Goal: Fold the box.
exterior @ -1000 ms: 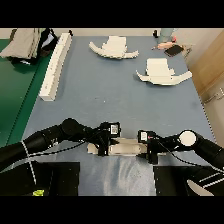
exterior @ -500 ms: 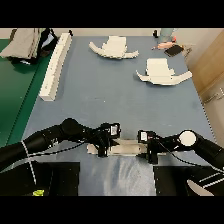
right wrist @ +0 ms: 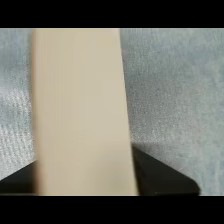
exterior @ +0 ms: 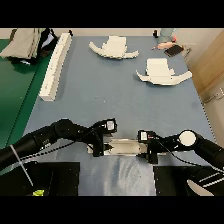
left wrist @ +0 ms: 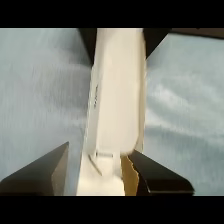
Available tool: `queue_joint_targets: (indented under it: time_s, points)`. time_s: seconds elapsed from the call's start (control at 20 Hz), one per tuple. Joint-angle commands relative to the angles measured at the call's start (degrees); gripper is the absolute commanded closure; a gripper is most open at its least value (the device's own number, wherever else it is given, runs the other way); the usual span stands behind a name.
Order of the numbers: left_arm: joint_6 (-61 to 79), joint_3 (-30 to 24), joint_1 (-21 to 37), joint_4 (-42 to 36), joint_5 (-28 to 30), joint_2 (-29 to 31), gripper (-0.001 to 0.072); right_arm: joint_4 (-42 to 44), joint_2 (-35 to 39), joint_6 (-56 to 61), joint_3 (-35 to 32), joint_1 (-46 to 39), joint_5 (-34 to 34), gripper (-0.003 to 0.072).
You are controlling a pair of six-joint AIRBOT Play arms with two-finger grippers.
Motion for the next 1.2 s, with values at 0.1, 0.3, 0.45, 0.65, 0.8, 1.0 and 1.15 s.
queue_joint_targets:
  time_s: [0.1,0.3,0.45,0.65,0.8,1.0,1.15]
  points:
    - [-42.9,0.1,5.0,22.4,-21.0,8.0,0.0692,0.0,0.1,0.0,0.0,0.0,0.0,0.0177]
    - [-50.6,0.5,2.5,-0.3,-21.5,8.3,0.0692,0.0,0.1,0.0,0.0,0.0,0.0,0.0178]
    - [-54.5,1.1,-2.2,-16.5,-8.2,4.2,0.0692,0.0,0.0,0.0,0.0,0.0,0.0,0.0177]
    - [-57.8,2.4,-4.4,-28.8,5.7,-2.4,0.0692,0.0,0.1,0.0,0.0,0.0,0.0,0.0178]
    - [-58.1,2.6,-4.2,-32.0,12.0,-4.7,0.0692,0.0,0.1,0.0,0.0,0.0,0.0,0.0178]
    - [-62.1,2.5,-3.7,-32.4,14.8,-6.2,0.0692,0.0,0.0,0.0,0.0,0.0,0.0,0.0178]
    - [-63.7,2.2,-2.1,-32.4,14.8,-7.7,0.0692,0.0,0.0,0.0,0.0,0.0,0.0,0.0177]
